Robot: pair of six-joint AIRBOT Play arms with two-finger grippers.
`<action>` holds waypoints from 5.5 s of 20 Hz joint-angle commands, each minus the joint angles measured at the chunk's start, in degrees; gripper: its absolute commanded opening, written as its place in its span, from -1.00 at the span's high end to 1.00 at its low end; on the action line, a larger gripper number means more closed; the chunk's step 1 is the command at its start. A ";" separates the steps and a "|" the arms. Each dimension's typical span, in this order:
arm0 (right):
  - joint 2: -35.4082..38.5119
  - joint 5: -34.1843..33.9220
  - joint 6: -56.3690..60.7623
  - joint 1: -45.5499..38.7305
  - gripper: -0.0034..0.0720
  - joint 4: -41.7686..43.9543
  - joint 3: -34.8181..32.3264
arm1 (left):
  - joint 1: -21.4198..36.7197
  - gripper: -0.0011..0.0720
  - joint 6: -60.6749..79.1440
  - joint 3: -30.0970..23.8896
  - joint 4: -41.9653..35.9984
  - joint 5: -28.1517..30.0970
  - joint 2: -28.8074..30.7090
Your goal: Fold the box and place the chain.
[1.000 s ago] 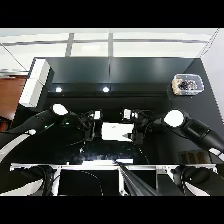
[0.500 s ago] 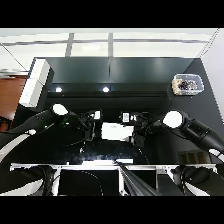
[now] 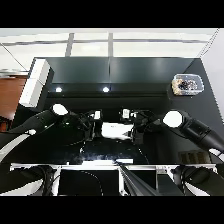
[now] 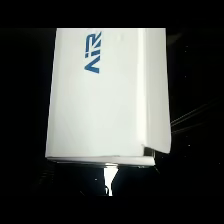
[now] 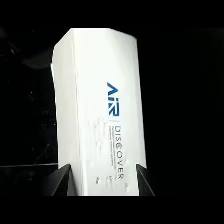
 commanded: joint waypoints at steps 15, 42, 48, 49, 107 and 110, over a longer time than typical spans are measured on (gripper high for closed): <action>-1.20 -1.40 2.03 0.07 0.68 -0.15 1.40 | -0.04 0.03 0.04 0.02 0.00 0.04 -0.04; -1.09 4.00 2.93 0.04 0.19 -1.64 1.79 | -0.04 0.03 0.04 0.02 0.00 0.04 -0.04; -1.22 4.22 4.24 0.07 0.19 -1.73 1.70 | -0.04 0.03 0.04 0.02 0.00 0.07 -0.04; -1.57 4.26 4.31 0.07 0.19 -1.88 1.57 | -0.04 0.03 0.04 0.02 0.00 0.07 -0.04; -2.10 15.17 35.47 -13.70 0.88 23.65 -1.90 | -0.04 0.00 0.02 0.02 -0.02 0.07 -0.04; 4.48 21.92 37.86 -21.64 0.88 19.10 3.23 | -0.02 -0.08 -6.38 0.09 2.23 0.04 0.79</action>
